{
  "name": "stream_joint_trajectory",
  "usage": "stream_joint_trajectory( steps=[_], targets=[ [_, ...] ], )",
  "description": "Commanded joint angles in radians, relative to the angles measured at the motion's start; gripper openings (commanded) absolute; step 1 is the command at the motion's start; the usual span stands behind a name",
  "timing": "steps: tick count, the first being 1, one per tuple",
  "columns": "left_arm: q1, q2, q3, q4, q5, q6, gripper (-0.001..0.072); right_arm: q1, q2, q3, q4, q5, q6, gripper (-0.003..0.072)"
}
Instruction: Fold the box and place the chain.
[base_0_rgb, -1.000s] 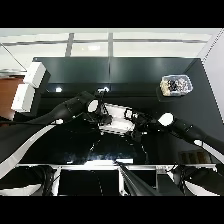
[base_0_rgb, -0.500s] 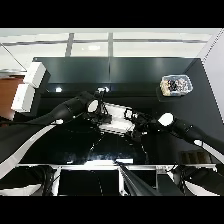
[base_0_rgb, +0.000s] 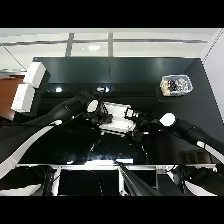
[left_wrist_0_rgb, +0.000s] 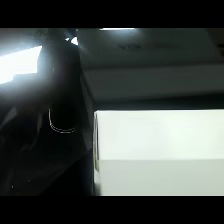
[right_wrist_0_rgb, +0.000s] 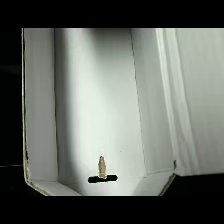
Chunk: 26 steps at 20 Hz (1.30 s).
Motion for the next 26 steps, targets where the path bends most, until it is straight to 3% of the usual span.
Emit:
stream_joint_trajectory(
  steps=[1,4,16,23,24,25,26],
  targets=[
    [-0.008,0.011,-0.002,0.097,-0.038,-0.114,0.0028,0.000,0.081,0.004,-0.066,0.021,0.014,0.0610],
    [-0.072,0.051,-0.031,0.240,-0.053,-0.270,0.0028,0.000,0.146,0.006,-0.154,0.043,0.015,0.0602],
    [-0.089,0.044,-0.100,0.164,0.061,-0.285,0.0030,0.001,0.147,0.007,-0.215,0.067,0.014,0.0602],
    [-0.085,0.044,-0.102,0.166,0.056,-0.247,0.0030,0.017,0.048,0.008,-0.172,-0.002,-0.003,0.0601],
    [-0.085,0.044,-0.102,0.165,0.056,-0.247,0.0030,0.021,0.037,0.008,-0.156,-0.003,-0.006,0.0563],
    [-0.085,0.044,-0.102,0.164,0.056,-0.247,0.0030,0.027,0.031,0.008,-0.153,-0.003,-0.006,0.0434],
    [-0.085,0.044,-0.102,0.165,0.056,-0.247,0.0030,0.030,0.031,0.008,-0.148,-0.004,-0.006,0.0419]
  ],
)
